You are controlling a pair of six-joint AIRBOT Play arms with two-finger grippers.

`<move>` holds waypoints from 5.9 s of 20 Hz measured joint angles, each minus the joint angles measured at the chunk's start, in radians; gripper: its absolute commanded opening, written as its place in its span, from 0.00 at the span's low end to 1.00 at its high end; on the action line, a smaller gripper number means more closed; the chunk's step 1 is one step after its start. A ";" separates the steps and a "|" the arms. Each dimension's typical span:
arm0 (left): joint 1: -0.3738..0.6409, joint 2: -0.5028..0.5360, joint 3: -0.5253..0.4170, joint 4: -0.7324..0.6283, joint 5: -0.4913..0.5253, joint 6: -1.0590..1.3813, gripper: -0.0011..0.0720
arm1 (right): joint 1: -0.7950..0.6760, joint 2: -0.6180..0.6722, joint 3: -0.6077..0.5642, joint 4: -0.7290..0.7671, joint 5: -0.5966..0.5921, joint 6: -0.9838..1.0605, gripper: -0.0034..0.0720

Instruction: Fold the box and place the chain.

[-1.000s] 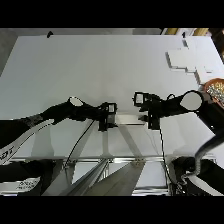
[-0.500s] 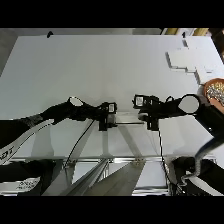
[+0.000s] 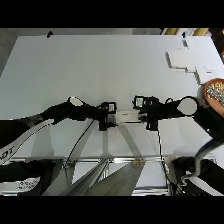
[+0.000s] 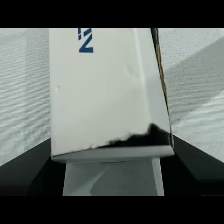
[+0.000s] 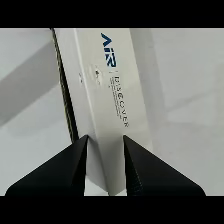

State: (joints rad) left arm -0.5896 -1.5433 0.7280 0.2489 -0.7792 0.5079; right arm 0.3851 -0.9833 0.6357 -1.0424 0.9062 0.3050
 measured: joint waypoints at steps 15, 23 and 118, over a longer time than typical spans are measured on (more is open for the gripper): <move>0.000 0.000 0.000 0.003 -0.006 0.002 0.20 | 0.000 0.052 -0.054 0.044 0.008 0.000 0.61; 0.000 0.000 0.000 0.002 -0.004 0.001 0.20 | 0.000 0.073 -0.057 0.142 0.005 0.000 0.07; 0.127 0.183 -0.001 0.100 -0.015 -0.126 0.21 | -0.499 0.214 -0.096 -0.401 0.150 0.953 0.07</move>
State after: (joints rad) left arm -0.4625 -1.3605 0.7273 0.3489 -0.7940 0.3820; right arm -0.1135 -0.7689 0.5396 -1.4437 1.0557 1.2583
